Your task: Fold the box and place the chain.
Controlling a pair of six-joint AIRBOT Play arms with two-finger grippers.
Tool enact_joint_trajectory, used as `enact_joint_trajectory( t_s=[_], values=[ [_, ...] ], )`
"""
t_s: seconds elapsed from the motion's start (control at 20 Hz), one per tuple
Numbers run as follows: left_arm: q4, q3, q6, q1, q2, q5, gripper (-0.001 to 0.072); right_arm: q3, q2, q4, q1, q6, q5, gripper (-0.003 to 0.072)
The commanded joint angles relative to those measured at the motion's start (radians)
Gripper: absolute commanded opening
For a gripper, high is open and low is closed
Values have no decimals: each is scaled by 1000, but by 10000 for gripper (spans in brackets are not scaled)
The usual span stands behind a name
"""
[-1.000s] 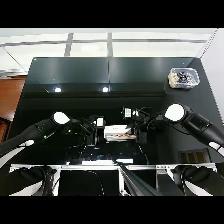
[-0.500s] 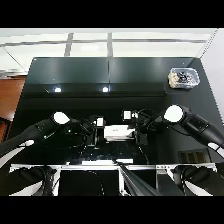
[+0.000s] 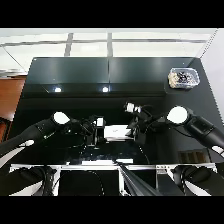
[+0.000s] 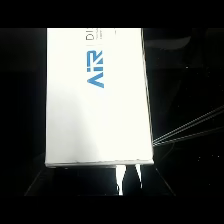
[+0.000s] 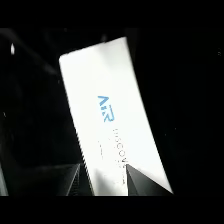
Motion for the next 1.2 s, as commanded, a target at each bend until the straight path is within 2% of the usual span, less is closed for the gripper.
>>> enact_joint_trajectory(
  t_s=[0.0,0.05,0.2,0.3,0.65,1.0,1.15],
  values=[
    [0,0,0,0,0,0,350,1,22,116,-32,363,31,86],
    [0,0,0,-1,0,0,349,-8,21,137,-29,409,26,24],
    [0,0,0,0,0,0,350,-37,-6,303,-27,433,21,24],
    [0,0,0,0,0,0,350,-44,-54,358,-27,436,21,24],
    [0,0,0,0,0,0,350,-44,-188,195,-30,456,-24,24],
    [0,0,0,0,0,0,350,-39,-182,158,-30,477,-39,24],
    [0,0,0,0,0,0,350,6,-113,156,-30,468,-12,24]
  ],
)
